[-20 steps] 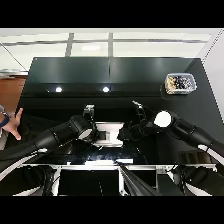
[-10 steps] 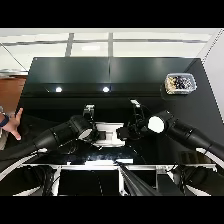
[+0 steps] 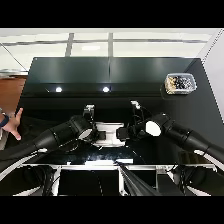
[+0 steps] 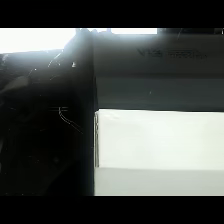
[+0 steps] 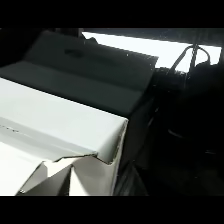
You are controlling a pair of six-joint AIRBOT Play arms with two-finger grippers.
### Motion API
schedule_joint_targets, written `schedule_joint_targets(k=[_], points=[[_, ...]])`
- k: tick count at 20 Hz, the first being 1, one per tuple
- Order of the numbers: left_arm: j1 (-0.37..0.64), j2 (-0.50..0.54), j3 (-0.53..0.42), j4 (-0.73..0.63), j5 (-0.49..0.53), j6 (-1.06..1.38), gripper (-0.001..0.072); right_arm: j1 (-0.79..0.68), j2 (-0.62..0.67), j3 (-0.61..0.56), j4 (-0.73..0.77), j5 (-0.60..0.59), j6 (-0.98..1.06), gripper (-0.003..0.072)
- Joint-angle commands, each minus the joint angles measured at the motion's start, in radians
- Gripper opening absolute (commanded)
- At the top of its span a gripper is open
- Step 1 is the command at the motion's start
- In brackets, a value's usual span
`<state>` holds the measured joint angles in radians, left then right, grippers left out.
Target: Fold the box and place the chain.
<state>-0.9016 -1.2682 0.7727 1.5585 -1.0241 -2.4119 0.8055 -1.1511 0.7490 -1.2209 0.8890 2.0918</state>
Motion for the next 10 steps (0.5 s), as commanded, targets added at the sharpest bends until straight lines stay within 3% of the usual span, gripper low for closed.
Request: schedule_joint_targets(k=[1, 3, 4, 10], points=[[0.0, 0.0, 0.0, 0.0, 0.002, 0.0, 0.0029, 0.01, -0.002, 0.001, -0.012, -0.011, 0.034, 0.0407], [0.0, 0.0, 0.0, 0.0, 0.002, 0.0, 0.003, 0.028, -0.016, 0.013, -0.031, -0.008, 0.063, 0.0405], [0.0, 0.0, 0.0, 0.0, 0.002, 0.0, 0.003, 0.042, -0.029, 0.024, -0.043, -0.006, 0.071, 0.037], [0.0, 0.0, 0.0, 0.0, 0.002, 0.0, 0.003, 0.084, -0.093, 0.085, -0.106, 0.039, 0.164, 0.0368]])
